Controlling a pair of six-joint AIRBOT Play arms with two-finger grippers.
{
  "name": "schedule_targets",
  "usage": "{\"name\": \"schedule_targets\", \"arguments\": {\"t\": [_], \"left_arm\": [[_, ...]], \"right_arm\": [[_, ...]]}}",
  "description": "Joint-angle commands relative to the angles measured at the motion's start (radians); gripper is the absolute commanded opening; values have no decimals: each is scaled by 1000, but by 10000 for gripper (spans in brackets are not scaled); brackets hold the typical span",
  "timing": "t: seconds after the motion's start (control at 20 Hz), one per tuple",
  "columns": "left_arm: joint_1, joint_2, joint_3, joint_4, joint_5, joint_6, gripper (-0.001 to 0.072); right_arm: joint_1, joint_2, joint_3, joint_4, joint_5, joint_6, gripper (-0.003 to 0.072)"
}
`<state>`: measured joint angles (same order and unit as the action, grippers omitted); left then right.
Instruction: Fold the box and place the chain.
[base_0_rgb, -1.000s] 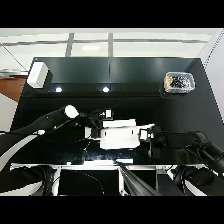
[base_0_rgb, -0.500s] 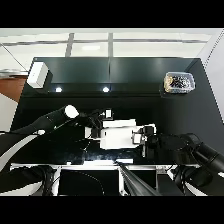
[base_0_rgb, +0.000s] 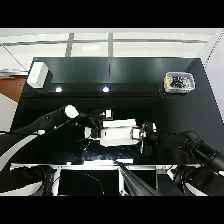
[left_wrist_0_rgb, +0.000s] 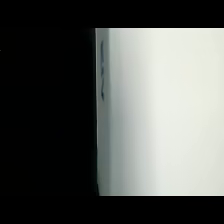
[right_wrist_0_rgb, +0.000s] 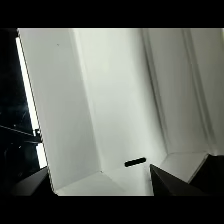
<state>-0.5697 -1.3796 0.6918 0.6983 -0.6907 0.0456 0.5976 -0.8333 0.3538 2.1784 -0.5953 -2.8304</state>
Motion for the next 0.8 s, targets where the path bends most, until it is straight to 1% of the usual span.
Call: {"name": "schedule_targets", "arguments": {"t": [0.0, 0.15, 0.25, 0.45, 0.55, 0.65, 0.75], "left_arm": [[-1, 1, 0, 0, -31, 0, 27], [-1, 5, 0, -2, -51, 0, 26], [-1, 5, 11, -2, -74, 0, 25], [-1, 5, 24, 2, -77, 0, 25], [-1, 5, 25, 2, -75, 4, 25], [-1, 5, 25, 2, -76, 4, 25], [-1, 5, 25, 3, -76, 4, 25]], "right_arm": [[-5, 0, 53, -67, 2, 82, 710], [-8, 0, 93, -69, 2, 106, 709], [-34, 0, 95, -69, -13, 142, 709], [-68, -2, 95, -64, -37, 141, 708], [-68, -20, 95, -14, -35, 104, 708], [-68, -50, 95, 58, -32, 9, 708], [-68, -74, 97, 75, 9, -17, 708]]}}
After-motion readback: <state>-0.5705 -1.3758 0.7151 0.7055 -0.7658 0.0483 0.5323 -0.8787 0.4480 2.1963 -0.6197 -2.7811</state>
